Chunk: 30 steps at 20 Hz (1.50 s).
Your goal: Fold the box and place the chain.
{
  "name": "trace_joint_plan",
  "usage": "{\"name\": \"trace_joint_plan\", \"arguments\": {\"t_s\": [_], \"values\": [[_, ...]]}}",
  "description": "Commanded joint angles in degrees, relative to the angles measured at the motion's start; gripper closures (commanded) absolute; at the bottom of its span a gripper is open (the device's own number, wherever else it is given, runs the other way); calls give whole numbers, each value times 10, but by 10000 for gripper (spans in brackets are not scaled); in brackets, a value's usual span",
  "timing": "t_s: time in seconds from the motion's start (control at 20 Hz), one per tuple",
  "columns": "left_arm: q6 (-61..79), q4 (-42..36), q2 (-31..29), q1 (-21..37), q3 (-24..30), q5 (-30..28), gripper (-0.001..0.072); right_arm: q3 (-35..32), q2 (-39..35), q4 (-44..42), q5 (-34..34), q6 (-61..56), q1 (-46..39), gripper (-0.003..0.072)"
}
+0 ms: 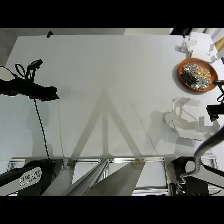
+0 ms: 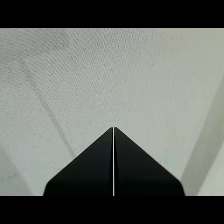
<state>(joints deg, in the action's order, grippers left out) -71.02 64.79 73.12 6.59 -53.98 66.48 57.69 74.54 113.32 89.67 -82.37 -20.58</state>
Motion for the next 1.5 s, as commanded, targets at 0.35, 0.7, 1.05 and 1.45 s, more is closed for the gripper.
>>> {"name": "trace_joint_plan", "arguments": {"t_s": [0.35, 0.7, 1.05, 1.45], "values": [[0, 0, 0, 0, 0, 0, 698, -6, 71, 28, 24, -23, -3, 227], [0, 0, 0, 0, 0, 0, 698, -6, 117, 30, 60, -60, -54, 383], [0, 0, 0, 0, 0, 0, 698, -34, 117, -36, -7, -41, -77, 507], [0, 0, 0, 0, 0, 0, 698, -34, 106, -2, 0, -41, -77, 270]]}}
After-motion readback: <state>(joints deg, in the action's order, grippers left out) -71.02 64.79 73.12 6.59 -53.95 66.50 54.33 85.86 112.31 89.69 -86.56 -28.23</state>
